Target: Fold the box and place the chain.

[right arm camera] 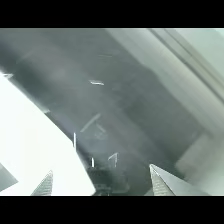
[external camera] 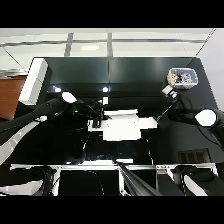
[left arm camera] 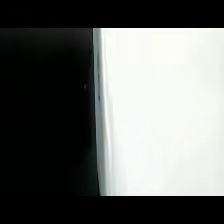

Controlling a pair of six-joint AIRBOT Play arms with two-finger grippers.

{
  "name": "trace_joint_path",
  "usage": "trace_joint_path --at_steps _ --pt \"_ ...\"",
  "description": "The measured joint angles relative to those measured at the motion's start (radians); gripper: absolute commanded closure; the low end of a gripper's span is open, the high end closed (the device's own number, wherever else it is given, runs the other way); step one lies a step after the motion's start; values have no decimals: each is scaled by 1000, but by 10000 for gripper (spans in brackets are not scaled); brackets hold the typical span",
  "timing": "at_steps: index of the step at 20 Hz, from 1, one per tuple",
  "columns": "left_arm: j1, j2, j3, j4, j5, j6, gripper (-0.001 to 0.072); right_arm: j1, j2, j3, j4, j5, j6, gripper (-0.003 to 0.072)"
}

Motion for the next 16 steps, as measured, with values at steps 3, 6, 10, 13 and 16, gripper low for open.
trace_joint_path --at_steps 3,6,10,13,16 --pt "-3 -4 0 4 3 -1 678 27 -39 -11 85 56 -224 -15" --pt "-10 -6 11 38 -11 -28 678 38 -77 -15 131 101 -372 -15" --pt "-13 -6 25 68 -2 -75 678 47 -113 -17 161 147 -505 -15" --pt "-14 -6 29 85 -2 -97 678 72 -124 -17 172 167 -550 -15" --pt "-14 -6 31 97 -8 -109 678 106 -129 -22 182 171 -581 -15"
